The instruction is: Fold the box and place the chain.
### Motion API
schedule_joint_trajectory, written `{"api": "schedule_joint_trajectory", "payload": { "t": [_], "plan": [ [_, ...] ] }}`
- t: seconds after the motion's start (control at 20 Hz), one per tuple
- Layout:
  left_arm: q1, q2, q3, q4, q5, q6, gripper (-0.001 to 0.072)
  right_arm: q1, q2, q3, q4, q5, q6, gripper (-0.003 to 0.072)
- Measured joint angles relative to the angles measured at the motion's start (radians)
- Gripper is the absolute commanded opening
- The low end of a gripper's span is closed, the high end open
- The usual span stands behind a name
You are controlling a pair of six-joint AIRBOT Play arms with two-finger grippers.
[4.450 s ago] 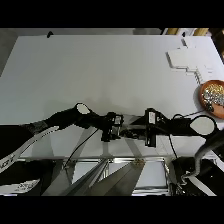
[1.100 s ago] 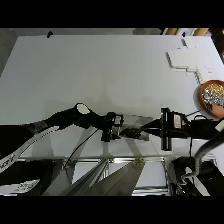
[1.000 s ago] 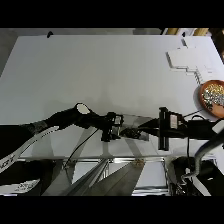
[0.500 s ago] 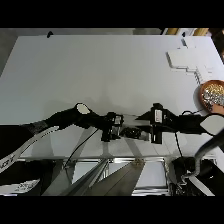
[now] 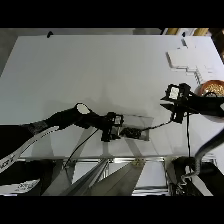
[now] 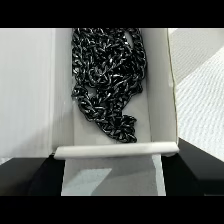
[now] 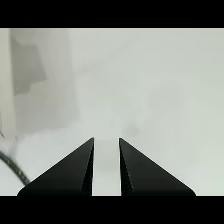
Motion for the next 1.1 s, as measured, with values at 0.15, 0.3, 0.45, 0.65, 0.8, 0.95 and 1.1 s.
{"api": "schedule_joint_trajectory", "payload": {
  "t": [0.15,0.3,0.45,0.65,0.8,0.95,1.1],
  "plan": [
    [0.0,0.0,0.0,0.0,0.0,0.0,0.021,-0.035,-0.068,-0.031,-0.043,0.009,-0.019,0.0153],
    [0.0,0.0,0.0,0.0,0.0,0.0,0.021,-0.048,-0.111,-0.091,-0.097,0.006,-0.083,0.017],
    [0.0,0.0,0.0,0.0,0.0,0.0,0.021,-0.053,-0.146,-0.161,-0.124,-0.001,-0.165,0.0192],
    [0.0,0.0,0.0,0.0,0.0,0.0,0.021,-0.056,-0.19,-0.209,-0.163,-0.01,-0.234,0.0193],
    [0.0,0.0,0.0,0.0,0.0,0.0,0.021,-0.056,-0.232,-0.22,-0.18,-0.016,-0.256,0.0193],
    [0.0,0.0,0.0,0.0,0.0,0.0,0.021,-0.056,-0.263,-0.224,-0.194,-0.034,-0.265,0.0192],
    [0.0,0.0,0.0,0.0,0.0,0.0,0.021,-0.056,-0.281,-0.226,-0.201,-0.062,-0.269,0.0174]
  ]
}}
